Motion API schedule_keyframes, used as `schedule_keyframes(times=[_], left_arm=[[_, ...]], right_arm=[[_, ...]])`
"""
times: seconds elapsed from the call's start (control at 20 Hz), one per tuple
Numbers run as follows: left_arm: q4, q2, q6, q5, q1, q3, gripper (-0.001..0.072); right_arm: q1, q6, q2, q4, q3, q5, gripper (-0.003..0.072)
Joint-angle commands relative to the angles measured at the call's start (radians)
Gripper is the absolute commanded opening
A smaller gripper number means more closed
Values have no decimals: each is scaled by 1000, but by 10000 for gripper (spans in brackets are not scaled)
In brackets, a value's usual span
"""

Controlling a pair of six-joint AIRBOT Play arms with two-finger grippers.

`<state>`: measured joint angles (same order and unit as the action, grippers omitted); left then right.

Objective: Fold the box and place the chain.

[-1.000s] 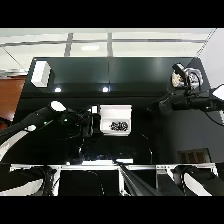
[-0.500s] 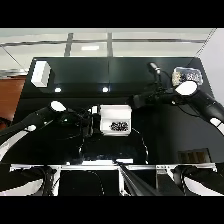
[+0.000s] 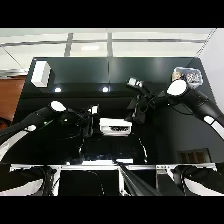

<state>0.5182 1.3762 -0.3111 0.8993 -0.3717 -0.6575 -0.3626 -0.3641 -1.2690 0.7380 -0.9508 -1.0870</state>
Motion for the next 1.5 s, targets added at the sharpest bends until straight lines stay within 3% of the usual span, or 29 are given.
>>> schedule_keyframes(times=[0.0, 0.25, 0.9, 0.95, 1.0, 1.15, 1.2, 1.45], left_arm=[[0, 1, 0, -1, -1, -1, 391], [0, 1, 0, -1, -1, -1, 391], [0, 1, 0, -1, -1, -1, 392], [0, 1, 0, -1, -1, -1, 391], [0, 1, 0, -1, -1, -1, 391], [0, 1, 0, -1, -1, -1, 391], [0, 1, 0, -1, -1, -1, 391], [0, 1, 0, -1, -1, -1, 391]], right_arm=[[-61, 105, -5, 44, 2, -19, 704], [-112, 103, -5, 53, 8, -55, 704], [-124, -39, -10, 104, 10, 39, 703], [-124, -39, -12, 105, 10, 39, 660], [-124, -40, -14, 105, 10, 37, 509], [-124, -42, -14, 106, 10, 37, 436], [-124, -48, -14, 110, 10, 35, 281], [-124, -48, -14, 139, 11, 17, 257]])
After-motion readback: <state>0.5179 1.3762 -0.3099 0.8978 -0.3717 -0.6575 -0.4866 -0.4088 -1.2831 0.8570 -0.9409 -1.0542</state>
